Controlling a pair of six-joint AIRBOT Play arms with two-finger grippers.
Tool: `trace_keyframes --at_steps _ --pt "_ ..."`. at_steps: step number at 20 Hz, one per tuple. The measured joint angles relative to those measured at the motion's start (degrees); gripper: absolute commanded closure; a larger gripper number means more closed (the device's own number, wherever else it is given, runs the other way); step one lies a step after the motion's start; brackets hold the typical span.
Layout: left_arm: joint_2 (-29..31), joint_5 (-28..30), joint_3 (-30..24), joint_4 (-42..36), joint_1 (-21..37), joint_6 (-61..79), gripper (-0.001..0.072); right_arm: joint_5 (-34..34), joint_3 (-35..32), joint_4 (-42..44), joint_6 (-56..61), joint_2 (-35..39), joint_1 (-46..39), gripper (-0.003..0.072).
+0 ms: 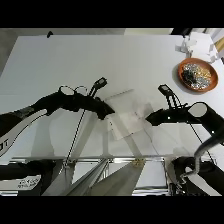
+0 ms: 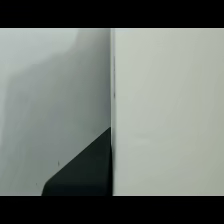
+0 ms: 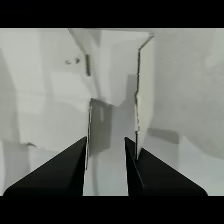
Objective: Fold the box and place the chain.
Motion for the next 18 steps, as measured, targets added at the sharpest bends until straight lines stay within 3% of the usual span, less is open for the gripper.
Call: trace_keyframes --at_steps 5,8,13,18 --pt "0.66 -5.64 4.2 6.75 -1.05 9.79 0.0709 7.19 3.17 -0.79 0.0 8.28 0.0 0.0388" --pt "0.76 -6.21 6.34 9.27 -2.62 15.76 0.0709 11.32 4.09 -2.12 0.0 14.64 0.0 0.0388" --pt "-0.17 -2.62 7.56 11.63 -5.73 23.78 0.0708 16.55 4.52 -3.78 -0.07 22.27 0.0 0.0342" --pt "-2.86 2.6 7.78 8.9 -8.07 30.77 0.0707 18.69 4.61 -6.75 -0.17 24.52 0.0 0.0348"
